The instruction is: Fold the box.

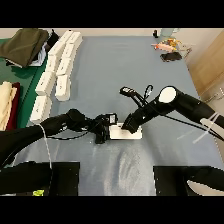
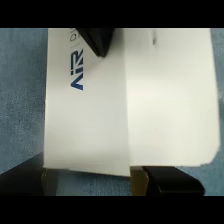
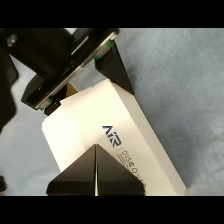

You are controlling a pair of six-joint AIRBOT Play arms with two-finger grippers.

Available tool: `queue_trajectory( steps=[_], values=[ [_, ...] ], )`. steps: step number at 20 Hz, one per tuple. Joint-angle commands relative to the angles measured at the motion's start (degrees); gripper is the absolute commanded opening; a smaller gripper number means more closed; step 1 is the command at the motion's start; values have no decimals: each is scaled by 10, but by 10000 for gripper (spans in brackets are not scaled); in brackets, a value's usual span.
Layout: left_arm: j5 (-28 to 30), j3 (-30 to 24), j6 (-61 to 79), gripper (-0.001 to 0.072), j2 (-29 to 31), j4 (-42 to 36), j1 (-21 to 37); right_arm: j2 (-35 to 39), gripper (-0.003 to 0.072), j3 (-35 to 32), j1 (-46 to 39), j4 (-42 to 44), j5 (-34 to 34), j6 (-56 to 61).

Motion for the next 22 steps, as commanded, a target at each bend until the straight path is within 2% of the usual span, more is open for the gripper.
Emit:
queue_trajectory(
  steps=[1, 6, 10, 12, 13, 14, 15, 17, 19, 21, 22],
  values=[
    [0, 1, 0, 439, 0, 0, 0, 50, 7, -60, 39, -19, -101, -37],
    [0, 1, 0, 439, 0, 0, 0, 108, 7, -123, 78, -43, -212, -60],
    [0, 1, 0, 439, 0, 0, 0, 147, 7, -124, 90, -46, -211, -90],
    [0, 1, 0, 439, 0, 0, 0, 168, 72, -124, 90, -47, -194, -114],
    [0, 1, 0, 439, 0, 0, 0, 175, 141, -124, 90, -47, -181, -134],
    [0, 1, 0, 439, 0, 0, 0, 177, 288, -124, 89, -53, -168, -154],
    [0, 1, 0, 439, 0, 0, 0, 176, 371, -124, 90, -66, -159, -167],
    [0, 1, 0, 439, 0, 0, 0, 172, 386, -124, 90, -108, -152, -173],
    [0, 1, 0, 439, 0, 0, 0, 168, 486, -124, 90, -153, -151, -182],
    [0, 1, 0, 439, 0, 0, 0, 162, 487, -124, 93, -174, -151, -205],
    [0, 1, 0, 439, 0, 0, 0, 160, 513, -125, 93, -174, -149, -216]
  ],
)
